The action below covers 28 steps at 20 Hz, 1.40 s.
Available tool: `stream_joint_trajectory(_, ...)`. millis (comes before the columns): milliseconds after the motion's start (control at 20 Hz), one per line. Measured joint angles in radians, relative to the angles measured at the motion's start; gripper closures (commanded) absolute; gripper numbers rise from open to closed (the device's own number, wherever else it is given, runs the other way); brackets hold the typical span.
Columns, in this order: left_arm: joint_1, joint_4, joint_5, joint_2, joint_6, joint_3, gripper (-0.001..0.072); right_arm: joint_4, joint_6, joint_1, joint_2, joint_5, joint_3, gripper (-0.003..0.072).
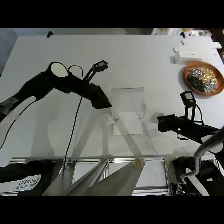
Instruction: Fold the box and place the chain.
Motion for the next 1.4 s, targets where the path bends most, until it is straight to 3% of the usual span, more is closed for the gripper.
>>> stream_joint_trajectory(400, -0.004, -0.203, 0.024, -0.174, 0.161, -0.004, 0.017, 0.0, 0.001, 0.0, 0.0, 0.048, 0.0, 0.0671)
stream_joint_trajectory(700, -0.03, -0.324, -0.039, -0.221, 0.282, -0.004, 0.0222, 0.0, 0.0, 0.0, 0.0, 0.061, 0.0, 0.0671)
stream_joint_trajectory(750, -0.037, -0.325, -0.051, -0.224, 0.291, -0.004, 0.0267, 0.0, 0.0, 0.0, 0.0, 0.062, 0.0, 0.0671)
stream_joint_trajectory(850, -0.052, -0.318, -0.068, -0.229, 0.305, -0.004, 0.0524, 0.0, 0.0, 0.0, 0.0, 0.063, 0.0, 0.0671)
stream_joint_trajectory(900, -0.057, -0.308, -0.072, -0.23, 0.312, -0.004, 0.0587, 0.0, 0.0, 0.0, 0.0, 0.064, 0.0, 0.0671)
stream_joint_trajectory(950, -0.061, -0.301, -0.073, -0.232, 0.322, -0.004, 0.0598, 0.0, 0.0, 0.0, 0.0, 0.065, 0.0, 0.0671)
stream_joint_trajectory(1000, -0.065, -0.291, -0.069, -0.232, 0.332, -0.004, 0.0699, 0.0, 0.0, 0.0, 0.0, 0.065, 0.0, 0.0671)
stream_joint_trajectory(1100, -0.068, -0.285, -0.05, -0.23, 0.356, -0.004, 0.0705, 0.0, 0.0, 0.0, 0.0, 0.065, 0.0, 0.067)
stream_joint_trajectory(1150, -0.069, -0.282, -0.038, -0.228, 0.373, -0.004, 0.0705, 0.002, 0.0, 0.0, 0.0, 0.065, 0.0, 0.0642)
stream_joint_trajectory(1250, -0.071, -0.275, -0.023, -0.22, 0.425, -0.004, 0.0705, 0.009, 0.0, 0.0, 0.0, 0.063, 0.002, 0.0395)
stream_joint_trajectory(1300, -0.071, -0.275, -0.016, -0.212, 0.468, -0.004, 0.0705, 0.013, 0.0, 0.0, 0.0, 0.062, 0.006, 0.0308)
stream_joint_trajectory(1400, -0.072, -0.273, -0.004, -0.19, 0.545, -0.004, 0.0707, 0.017, 0.002, 0.0, 0.001, 0.063, 0.028, 0.0273)
